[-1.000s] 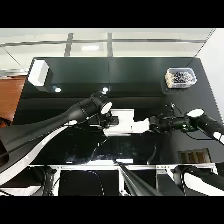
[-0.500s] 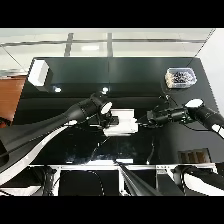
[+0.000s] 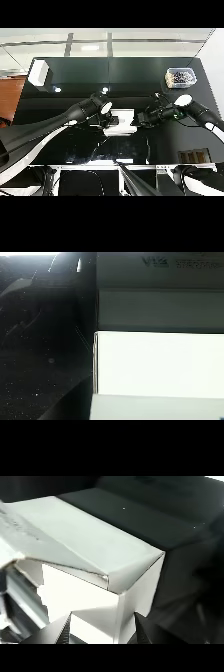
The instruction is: Fold the box and place the chain.
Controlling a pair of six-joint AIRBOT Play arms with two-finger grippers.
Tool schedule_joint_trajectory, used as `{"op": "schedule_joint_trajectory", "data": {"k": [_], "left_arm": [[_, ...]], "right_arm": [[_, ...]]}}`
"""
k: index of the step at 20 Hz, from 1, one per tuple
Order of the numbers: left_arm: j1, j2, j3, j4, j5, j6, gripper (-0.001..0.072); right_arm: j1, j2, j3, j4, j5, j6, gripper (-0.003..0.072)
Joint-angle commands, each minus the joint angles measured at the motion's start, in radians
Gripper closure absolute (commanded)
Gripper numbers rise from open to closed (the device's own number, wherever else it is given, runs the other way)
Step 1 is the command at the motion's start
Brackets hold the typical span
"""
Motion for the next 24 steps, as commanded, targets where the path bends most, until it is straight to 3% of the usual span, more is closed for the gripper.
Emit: {"op": "schedule_joint_trajectory", "data": {"k": [1,5,6,7,24], "left_arm": [[0.001,0.0,0.0,0.0,0.0,0.0,0.0683],[0.001,0.0,0.0,0.0,0.0,0.0,0.0682],[0.001,0.0,0.0,0.0,0.0,0.0,0.0683],[0.001,0.0,0.0,0.0,0.0,0.0,0.0683],[0.001,0.0,0.0,0.0,0.001,0.0,0.0683]], "right_arm": [[0.084,0.0,0.073,-0.139,-0.037,0.179,0.0234],[0.177,0.0,0.127,-0.271,-0.086,0.378,0.0241],[0.19,-0.001,0.128,-0.275,-0.098,0.397,0.0331],[0.201,-0.002,0.128,-0.275,-0.102,0.397,0.0356],[0.313,-0.022,0.128,-0.462,-0.136,0.62,0.0357]]}}
